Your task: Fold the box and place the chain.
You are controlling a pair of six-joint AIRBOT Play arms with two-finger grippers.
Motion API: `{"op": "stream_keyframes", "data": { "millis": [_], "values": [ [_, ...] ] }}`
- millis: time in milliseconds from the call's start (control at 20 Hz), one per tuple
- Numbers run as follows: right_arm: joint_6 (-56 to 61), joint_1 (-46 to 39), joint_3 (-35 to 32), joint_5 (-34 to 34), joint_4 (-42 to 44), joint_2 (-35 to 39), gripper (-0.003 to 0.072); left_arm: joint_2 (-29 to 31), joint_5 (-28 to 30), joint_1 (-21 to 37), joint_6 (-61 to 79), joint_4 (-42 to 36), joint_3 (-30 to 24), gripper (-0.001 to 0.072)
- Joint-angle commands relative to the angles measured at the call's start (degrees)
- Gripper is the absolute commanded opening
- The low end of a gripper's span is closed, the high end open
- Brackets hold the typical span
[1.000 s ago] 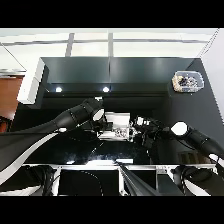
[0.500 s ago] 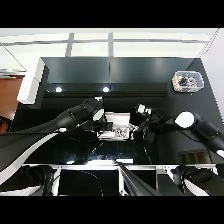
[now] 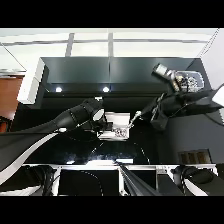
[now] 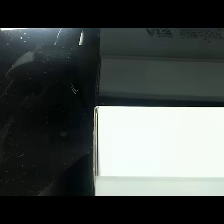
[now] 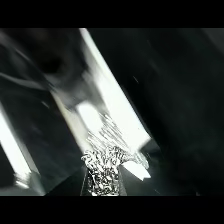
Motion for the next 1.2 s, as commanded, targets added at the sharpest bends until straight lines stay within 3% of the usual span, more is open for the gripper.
{"op": "stream_keyframes", "data": {
  "millis": [0, 250, 550, 850, 1150],
  "values": [
    [7.23, -0.11, 8.5, 4.26, 5.44, 0.33, 0.001, -0.02, 0.0, 0.04, 0.0, 0.0, 0.0, 0.0027],
    [7.82, 0.02, 9.77, 2.38, 14.34, -0.74, 0.0011, -0.02, 0.0, 0.04, 0.0, 0.0, 0.0, 0.0027],
    [7.8, 2.23, 5.31, 1.97, 14.16, -4.87, 0.001, 0.0, -0.04, 0.04, 0.0, -0.02, 0.0, 0.0027],
    [8.41, 3.72, -3.87, -5.2, 7.87, -8.37, 0.0011, 0.0, -0.02, 0.04, 0.0, -0.02, 0.0, 0.0027],
    [8.9, 5.79, -5.29, -10.25, 8.79, -13.14, 0.0011, 0.0, -0.02, 0.04, 0.0, -0.02, 0.0, 0.0027]
  ]
}}
